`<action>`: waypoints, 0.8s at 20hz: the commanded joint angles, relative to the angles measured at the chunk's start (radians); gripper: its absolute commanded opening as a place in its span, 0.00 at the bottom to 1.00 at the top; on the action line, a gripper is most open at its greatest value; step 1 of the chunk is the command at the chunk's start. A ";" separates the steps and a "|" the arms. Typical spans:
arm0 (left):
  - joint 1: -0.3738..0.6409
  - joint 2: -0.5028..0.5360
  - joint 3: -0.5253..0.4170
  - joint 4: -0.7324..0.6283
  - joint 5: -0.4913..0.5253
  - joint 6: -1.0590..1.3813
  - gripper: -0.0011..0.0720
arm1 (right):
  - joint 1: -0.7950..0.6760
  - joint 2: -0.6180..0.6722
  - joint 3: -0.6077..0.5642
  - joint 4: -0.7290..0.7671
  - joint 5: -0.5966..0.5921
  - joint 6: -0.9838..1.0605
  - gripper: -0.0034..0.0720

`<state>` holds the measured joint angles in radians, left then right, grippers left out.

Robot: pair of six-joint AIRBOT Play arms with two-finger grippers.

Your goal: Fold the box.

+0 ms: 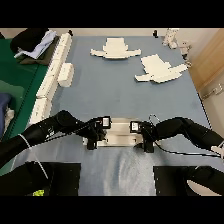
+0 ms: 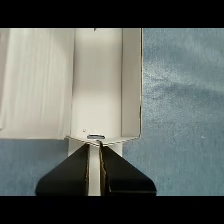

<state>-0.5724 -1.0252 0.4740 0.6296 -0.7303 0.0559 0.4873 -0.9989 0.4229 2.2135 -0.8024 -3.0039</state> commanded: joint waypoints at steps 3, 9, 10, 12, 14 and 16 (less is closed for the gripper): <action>-0.021 -0.022 0.000 -0.066 0.033 0.017 0.16 | 0.001 -0.001 0.000 0.001 0.001 0.001 0.80; -0.051 -0.031 -0.001 -0.122 0.066 0.042 0.17 | 0.001 -0.001 0.000 0.001 0.001 0.001 0.80; -0.051 -0.034 -0.001 -0.122 0.066 0.041 0.33 | 0.001 -0.001 0.000 0.001 0.001 0.000 0.80; -0.051 -0.039 -0.003 -0.121 0.066 0.040 0.71 | 0.001 -0.001 0.000 0.001 0.001 0.001 0.80; -0.051 -0.038 -0.005 -0.121 0.060 0.039 0.71 | 0.001 -0.001 0.000 0.001 0.001 0.001 0.80; -0.051 -0.038 -0.005 -0.120 0.048 0.037 0.70 | 0.001 -0.001 0.000 0.001 0.001 0.001 0.80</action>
<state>-0.6224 -1.0618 0.4698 0.5114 -0.6701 0.0940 0.4873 -0.9989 0.4229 2.2139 -0.8021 -3.0035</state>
